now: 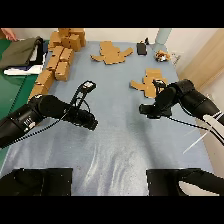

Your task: Fold the box.

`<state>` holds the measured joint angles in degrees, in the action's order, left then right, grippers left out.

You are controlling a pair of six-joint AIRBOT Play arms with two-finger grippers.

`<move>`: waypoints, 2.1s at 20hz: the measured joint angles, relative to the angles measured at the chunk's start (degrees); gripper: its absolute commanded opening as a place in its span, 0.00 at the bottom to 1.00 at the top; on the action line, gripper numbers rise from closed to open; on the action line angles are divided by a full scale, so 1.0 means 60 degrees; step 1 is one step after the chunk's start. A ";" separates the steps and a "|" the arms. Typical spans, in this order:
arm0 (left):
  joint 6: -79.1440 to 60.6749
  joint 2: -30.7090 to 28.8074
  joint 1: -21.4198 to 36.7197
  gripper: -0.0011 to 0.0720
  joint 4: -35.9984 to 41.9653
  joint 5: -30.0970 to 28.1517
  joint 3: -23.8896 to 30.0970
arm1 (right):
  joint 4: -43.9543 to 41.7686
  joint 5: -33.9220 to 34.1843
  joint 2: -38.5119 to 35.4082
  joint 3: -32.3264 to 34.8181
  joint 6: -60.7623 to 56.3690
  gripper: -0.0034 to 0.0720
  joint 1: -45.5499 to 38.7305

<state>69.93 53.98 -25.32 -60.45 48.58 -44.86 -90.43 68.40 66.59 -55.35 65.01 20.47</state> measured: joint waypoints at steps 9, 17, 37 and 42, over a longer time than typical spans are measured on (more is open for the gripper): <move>0.0004 0.0000 0.0000 0.04 0.0004 0.0000 0.0004 | 0.0000 0.0000 0.0000 0.0000 0.0000 0.05 0.0000; 0.0004 0.0000 0.0000 0.04 0.0004 0.0000 0.0000 | -0.0033 -0.0557 0.0066 0.0000 -0.0036 0.05 0.0000; 0.0004 0.0000 0.0000 0.04 0.0004 0.0000 0.0000 | -0.3738 -0.1024 0.6437 -0.7486 0.5115 0.56 -0.8648; 0.0004 0.0000 0.0000 0.04 0.0004 0.0000 0.0004 | -0.5796 -0.0444 0.7635 -0.8222 0.6943 0.55 -0.9347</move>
<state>69.95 53.98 -25.32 -60.42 48.58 -44.84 -125.21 65.73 112.40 -104.68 106.67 -35.62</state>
